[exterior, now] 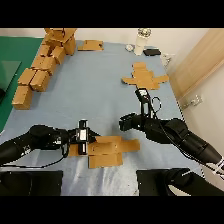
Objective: Fold the box.
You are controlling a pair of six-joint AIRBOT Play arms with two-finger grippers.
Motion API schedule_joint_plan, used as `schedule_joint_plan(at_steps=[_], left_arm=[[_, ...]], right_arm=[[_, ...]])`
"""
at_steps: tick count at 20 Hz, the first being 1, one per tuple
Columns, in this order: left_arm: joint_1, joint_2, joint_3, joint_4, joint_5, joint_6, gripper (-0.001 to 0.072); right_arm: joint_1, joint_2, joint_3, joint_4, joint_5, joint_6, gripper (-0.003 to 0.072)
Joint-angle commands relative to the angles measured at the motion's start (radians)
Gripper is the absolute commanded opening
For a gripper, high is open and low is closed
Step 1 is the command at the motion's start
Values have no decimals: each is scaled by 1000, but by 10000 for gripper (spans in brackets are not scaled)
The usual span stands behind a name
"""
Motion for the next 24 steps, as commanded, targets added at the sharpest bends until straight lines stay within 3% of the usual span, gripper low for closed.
schedule_joint_plan(at_steps=[1,18,24], left_arm=[[-5,5,-19,-3,3,3,11],[-3,5,-60,-50,-65,-136,13],[-3,-35,-62,-26,-140,-163,13]], right_arm=[[0,-1,0,0,9,0,3],[0,-1,0,1,-23,0,3],[0,-1,0,1,-23,0,3]])
